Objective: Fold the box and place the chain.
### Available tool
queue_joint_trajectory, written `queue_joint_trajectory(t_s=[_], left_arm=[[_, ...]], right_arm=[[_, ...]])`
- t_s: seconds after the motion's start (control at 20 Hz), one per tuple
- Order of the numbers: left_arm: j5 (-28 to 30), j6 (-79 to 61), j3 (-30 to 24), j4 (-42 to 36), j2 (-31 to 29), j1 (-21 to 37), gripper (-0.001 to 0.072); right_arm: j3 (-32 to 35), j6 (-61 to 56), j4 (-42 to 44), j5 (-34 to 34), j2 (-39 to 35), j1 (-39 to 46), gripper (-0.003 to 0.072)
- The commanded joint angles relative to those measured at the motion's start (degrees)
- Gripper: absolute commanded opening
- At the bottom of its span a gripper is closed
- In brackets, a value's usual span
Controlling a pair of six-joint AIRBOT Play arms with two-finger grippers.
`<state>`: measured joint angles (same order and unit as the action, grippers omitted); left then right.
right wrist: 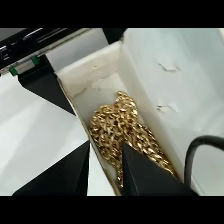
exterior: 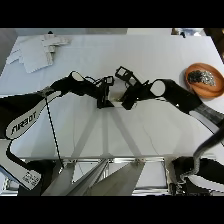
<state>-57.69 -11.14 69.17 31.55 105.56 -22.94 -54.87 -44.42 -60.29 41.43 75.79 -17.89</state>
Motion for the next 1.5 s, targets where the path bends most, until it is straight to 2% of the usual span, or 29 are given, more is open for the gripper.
queue_joint_trajectory(t_s=[0.0, 0.05, 0.15, 0.25, 0.45, 0.6, 0.9, 1.1, 1.2, 1.45], left_arm=[[0.02, 0.0, 0.0, 0.0, 0.0, 0.0, 0.0277], [0.0, 0.0, 0.0, 0.0, 0.02, 0.0, 0.0277], [0.0, 0.0, 0.0, 0.0, 0.02, 0.0, 0.0277], [0.02, 0.0, 0.0, 0.0, 0.02, 0.0, 0.0277], [0.02, 0.0, 0.0, 0.0, 0.02, 0.0, 0.0277], [0.0, 0.0, 0.0, 0.0, 0.02, 0.0, 0.0277], [0.0, 0.0, 0.02, 0.0, 0.02, 0.0, 0.0277], [0.02, 0.0, 0.0, 0.0, 0.02, 0.0, 0.0277], [0.02, 0.0, 0.0, 0.0, 0.02, 0.0, 0.0277], [0.02, 0.0, 0.02, 0.0, 0.02, 0.0, 0.0277]], right_arm=[[-0.04, 2.43, -0.07, 5.84, -4.15, 4.46, 0.0229], [-0.04, 4.26, -0.04, 7.98, -5.29, 6.43, 0.0235], [-0.04, 9.25, -0.02, 12.63, -6.54, 11.3, 0.03], [0.2, 14.78, -0.07, 15.28, -6.49, 15.74, 0.03], [2.23, 26.88, 0.02, 14.36, -5.42, 20.02, 0.0299], [2.97, 35.63, 1.16, 14.03, -1.14, 21.0, 0.0299], [2.97, 53.59, 17.2, 9.51, 8.07, 20.98, 0.0299], [2.97, 58.47, 20.37, 8.46, 10.69, 20.81, 0.0296], [2.97, 58.47, 20.52, 8.48, 11.28, 20.81, 0.0285], [2.97, 58.47, 20.41, 8.66, 11.37, 20.65, 0.0143]])
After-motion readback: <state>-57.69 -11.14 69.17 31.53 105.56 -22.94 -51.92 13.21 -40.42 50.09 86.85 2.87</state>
